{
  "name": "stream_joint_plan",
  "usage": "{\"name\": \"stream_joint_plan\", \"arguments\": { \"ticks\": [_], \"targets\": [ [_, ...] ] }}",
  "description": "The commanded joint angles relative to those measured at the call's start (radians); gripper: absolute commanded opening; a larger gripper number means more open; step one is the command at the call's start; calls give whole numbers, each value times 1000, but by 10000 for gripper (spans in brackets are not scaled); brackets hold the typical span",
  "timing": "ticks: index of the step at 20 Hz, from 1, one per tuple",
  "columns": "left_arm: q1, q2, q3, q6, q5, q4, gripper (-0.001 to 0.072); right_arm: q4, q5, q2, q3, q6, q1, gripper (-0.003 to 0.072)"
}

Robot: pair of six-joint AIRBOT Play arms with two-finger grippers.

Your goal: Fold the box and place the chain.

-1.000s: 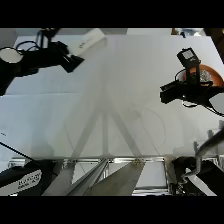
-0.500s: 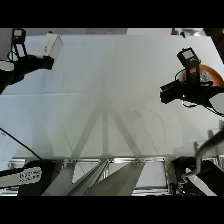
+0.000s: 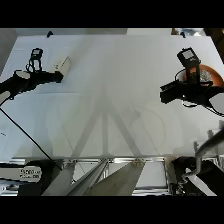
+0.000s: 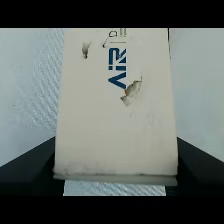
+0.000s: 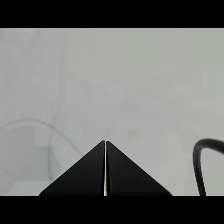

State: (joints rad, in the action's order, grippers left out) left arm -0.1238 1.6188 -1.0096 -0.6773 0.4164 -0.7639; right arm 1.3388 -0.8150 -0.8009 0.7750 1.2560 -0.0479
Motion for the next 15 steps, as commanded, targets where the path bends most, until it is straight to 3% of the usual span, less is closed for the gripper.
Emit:
{"name": "stream_joint_plan", "arguments": {
  "ticks": [1,4,7,11,15],
  "targets": [
    [1,10,1,-1,10,-4,687,0,0,1,1,0,0,12],
    [1,-11,1,1,60,-20,703,0,0,1,1,0,0,12],
    [0,-98,1,49,111,-21,703,0,0,1,1,0,0,12],
    [0,-306,1,73,133,-22,700,0,0,1,1,0,0,12],
    [1,-530,1,70,240,-21,697,0,0,1,1,0,0,12]
  ]
}}
